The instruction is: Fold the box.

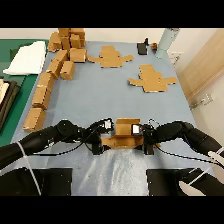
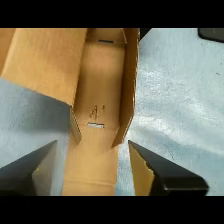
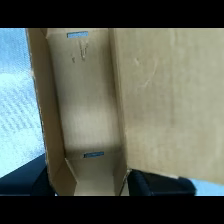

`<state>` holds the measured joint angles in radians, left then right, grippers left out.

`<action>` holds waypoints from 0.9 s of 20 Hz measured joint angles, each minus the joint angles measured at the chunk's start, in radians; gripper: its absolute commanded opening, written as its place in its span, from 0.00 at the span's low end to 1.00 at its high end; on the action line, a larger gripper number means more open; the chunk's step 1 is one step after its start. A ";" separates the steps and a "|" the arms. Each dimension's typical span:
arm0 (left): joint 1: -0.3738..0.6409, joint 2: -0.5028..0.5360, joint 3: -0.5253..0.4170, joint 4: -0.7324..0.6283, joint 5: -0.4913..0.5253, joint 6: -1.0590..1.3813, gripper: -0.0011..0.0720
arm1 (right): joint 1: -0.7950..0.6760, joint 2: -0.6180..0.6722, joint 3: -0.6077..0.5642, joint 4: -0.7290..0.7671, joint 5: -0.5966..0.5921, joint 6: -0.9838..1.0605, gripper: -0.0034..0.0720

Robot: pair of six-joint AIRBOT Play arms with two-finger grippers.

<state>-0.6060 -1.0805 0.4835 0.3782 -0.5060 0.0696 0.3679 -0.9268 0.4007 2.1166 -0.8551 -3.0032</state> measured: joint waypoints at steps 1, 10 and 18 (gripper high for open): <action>0.000 -0.017 0.005 -0.012 -0.002 0.018 0.40 | 0.000 0.000 0.000 0.000 0.000 0.000 0.71; -0.002 -0.064 0.021 -0.046 -0.018 0.093 0.31 | 0.000 0.000 0.000 0.000 0.000 0.000 0.71; 0.040 -0.066 0.021 0.026 -0.019 0.037 0.61 | 0.000 0.000 0.000 0.000 0.000 0.000 0.71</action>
<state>-0.5655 -1.1461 0.5049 0.4042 -0.5247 0.1062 0.3679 -0.9268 0.4007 2.1162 -0.8551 -3.0028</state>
